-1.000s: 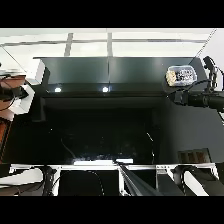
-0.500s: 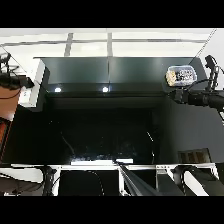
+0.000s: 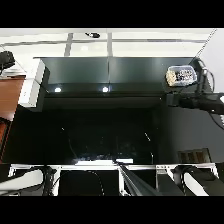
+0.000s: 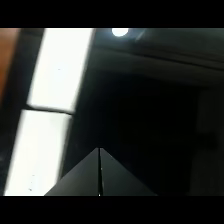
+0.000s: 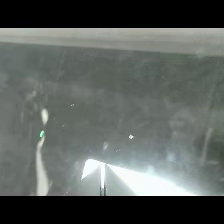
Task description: Fold the box and place the chain.
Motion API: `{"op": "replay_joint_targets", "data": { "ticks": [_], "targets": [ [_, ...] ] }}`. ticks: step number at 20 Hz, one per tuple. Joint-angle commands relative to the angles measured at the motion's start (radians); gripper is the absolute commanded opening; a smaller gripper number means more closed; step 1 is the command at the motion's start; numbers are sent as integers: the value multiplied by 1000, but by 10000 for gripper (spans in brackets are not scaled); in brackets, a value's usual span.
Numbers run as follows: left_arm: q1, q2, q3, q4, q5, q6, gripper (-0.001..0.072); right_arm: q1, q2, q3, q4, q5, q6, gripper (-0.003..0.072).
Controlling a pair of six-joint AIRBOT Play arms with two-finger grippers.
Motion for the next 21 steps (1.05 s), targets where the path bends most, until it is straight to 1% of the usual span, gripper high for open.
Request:
{"op": "replay_joint_targets", "data": {
  "ticks": [1, 2, 3, 4, 6, 7, 8, 10, 21],
  "targets": [
    [-116, 272, -317, -153, 161, 161, 31, 101, 0, -91, -120, -278, -17, 23],
    [-158, 360, -442, -143, 240, 189, 31, 108, 0, -112, -188, -306, -16, 22],
    [-183, 429, -541, -140, 287, 189, 31, 108, 0, -117, -227, -286, -16, 23],
    [-197, 497, -634, -140, 310, 189, 31, 107, 0, -117, -228, -259, -17, 23],
    [-198, 605, -756, -141, 319, 190, 32, 108, 0, -117, -227, -243, -16, 23],
    [-194, 643, -789, -134, 318, 190, 31, 108, 0, -117, -227, -245, -16, 23],
    [-191, 674, -812, -135, 315, 190, 32, 108, 0, -117, -227, -245, -16, 23],
    [-192, 701, -831, -136, 314, 190, 32, 108, 0, -117, -227, -244, -16, 23],
    [-191, 701, -831, -136, 314, 190, 32, 108, 0, -117, -227, -244, -16, 23]
  ]
}}
